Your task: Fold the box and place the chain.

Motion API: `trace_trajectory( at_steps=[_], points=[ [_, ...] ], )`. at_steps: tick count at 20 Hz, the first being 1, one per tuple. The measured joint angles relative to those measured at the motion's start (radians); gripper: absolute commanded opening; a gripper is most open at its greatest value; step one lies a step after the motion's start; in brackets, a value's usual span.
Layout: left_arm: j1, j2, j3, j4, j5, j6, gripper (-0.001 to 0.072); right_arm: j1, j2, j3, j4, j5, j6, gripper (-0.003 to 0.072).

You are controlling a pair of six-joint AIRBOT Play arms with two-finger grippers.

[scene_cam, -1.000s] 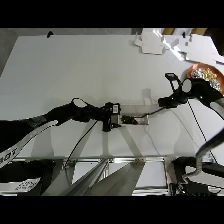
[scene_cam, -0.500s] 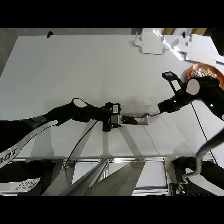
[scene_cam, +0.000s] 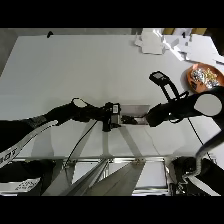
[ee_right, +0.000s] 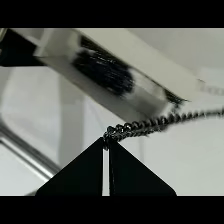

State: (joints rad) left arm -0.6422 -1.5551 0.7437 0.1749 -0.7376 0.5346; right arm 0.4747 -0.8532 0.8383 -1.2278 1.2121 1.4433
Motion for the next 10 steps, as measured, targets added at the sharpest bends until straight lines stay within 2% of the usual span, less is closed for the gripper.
trace_trajectory(
  at_steps=[6, 9, 10],
  points=[
    [0.0, 0.0, 0.0, 0.0, 0.0, 0.0, 0.0211, 0.101, 0.021, 0.0, 0.096, -0.167, 0.017, 0.0016],
    [0.0, 0.0, 0.0, 0.0, 0.0, 0.0, 0.0211, 0.124, -0.006, 0.0, 0.058, -0.224, 0.036, 0.0017],
    [0.0, 0.0, 0.0, 0.0, 0.0, 0.0, 0.0211, 0.128, -0.021, 0.0, 0.03, -0.232, 0.049, 0.004]
  ],
)
